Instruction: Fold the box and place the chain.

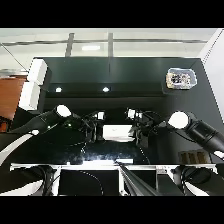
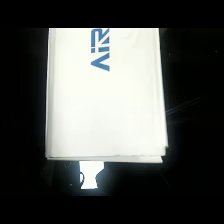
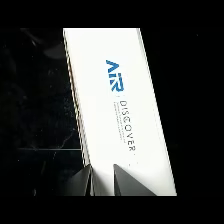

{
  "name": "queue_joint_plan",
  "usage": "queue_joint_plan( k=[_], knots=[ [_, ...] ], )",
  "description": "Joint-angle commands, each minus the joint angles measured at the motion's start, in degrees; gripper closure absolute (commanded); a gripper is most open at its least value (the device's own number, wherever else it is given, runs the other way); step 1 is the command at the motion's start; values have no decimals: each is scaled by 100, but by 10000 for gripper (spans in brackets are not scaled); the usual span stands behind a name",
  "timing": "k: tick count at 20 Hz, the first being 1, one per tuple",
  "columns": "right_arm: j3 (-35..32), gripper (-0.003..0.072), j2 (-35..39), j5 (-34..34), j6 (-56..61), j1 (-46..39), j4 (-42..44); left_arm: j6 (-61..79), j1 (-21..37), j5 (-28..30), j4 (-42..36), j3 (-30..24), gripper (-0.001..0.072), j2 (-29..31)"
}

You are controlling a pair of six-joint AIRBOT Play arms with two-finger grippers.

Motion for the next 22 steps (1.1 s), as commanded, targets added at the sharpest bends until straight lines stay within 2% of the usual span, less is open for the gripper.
queue_joint_plan(
  k=[1,3,9,14,15,16,17,19,20,22],
  knots=[
    [24,509,39,7,0,-2,-79,4,0,-15,4,4,245,0],
    [24,413,44,13,7,-2,-79,4,0,-15,4,4,244,0],
    [92,414,345,17,216,-2,-83,4,0,-15,4,4,245,0],
    [90,415,811,83,1770,-2,-155,4,0,-15,4,4,245,0],
    [90,433,844,164,2173,-2,-138,4,0,-15,4,4,245,0],
    [90,559,846,271,2614,-2,-122,4,0,-15,4,4,245,0],
    [87,640,846,345,3128,-2,-83,4,0,-15,4,4,245,0],
    [33,641,837,234,4207,0,393,4,0,-15,4,4,245,0],
    [-72,641,798,4,4588,0,927,4,0,-15,4,4,245,0],
    [-138,641,542,-321,4955,0,1582,4,0,-15,4,4,245,0]
  ],
)
